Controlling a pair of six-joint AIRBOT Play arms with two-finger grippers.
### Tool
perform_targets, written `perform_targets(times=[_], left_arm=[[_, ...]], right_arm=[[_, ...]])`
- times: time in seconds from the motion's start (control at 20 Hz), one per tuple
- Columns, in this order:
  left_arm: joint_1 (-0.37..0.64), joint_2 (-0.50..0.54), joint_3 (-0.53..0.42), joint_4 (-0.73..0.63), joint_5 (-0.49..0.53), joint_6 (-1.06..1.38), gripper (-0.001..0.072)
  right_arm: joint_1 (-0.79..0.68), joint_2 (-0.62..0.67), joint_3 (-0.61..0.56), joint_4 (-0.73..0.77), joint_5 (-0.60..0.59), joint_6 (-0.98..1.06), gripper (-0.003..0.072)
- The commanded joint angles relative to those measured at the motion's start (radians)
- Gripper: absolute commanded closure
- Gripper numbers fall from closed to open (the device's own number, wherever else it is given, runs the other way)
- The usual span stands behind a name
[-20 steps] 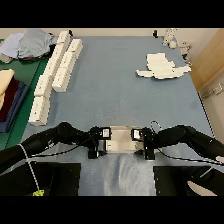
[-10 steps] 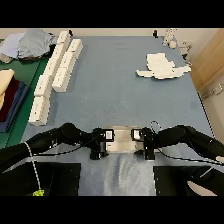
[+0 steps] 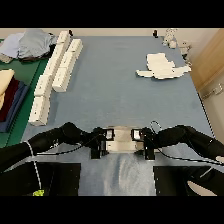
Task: Fold the box.
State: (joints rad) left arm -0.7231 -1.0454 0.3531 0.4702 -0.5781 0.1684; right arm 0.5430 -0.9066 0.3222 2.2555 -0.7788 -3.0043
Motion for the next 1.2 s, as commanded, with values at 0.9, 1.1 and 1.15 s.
perform_targets(times=[0.9, 1.1, 1.15], left_arm=[[0.0, -0.001, 0.0, 0.0, 0.025, -0.001, 0.0235], [0.0, -0.001, 0.0, 0.0, 0.025, -0.001, 0.0236], [0.0, -0.001, 0.0, 0.0, 0.026, -0.001, 0.0236]], right_arm=[[0.0, 0.0, 0.001, 0.006, 0.009, 0.0, 0.0196], [0.0, 0.0, 0.001, -0.012, -0.003, 0.017, 0.001], [0.0, 0.0, 0.001, -0.033, -0.005, 0.047, -0.0034]])
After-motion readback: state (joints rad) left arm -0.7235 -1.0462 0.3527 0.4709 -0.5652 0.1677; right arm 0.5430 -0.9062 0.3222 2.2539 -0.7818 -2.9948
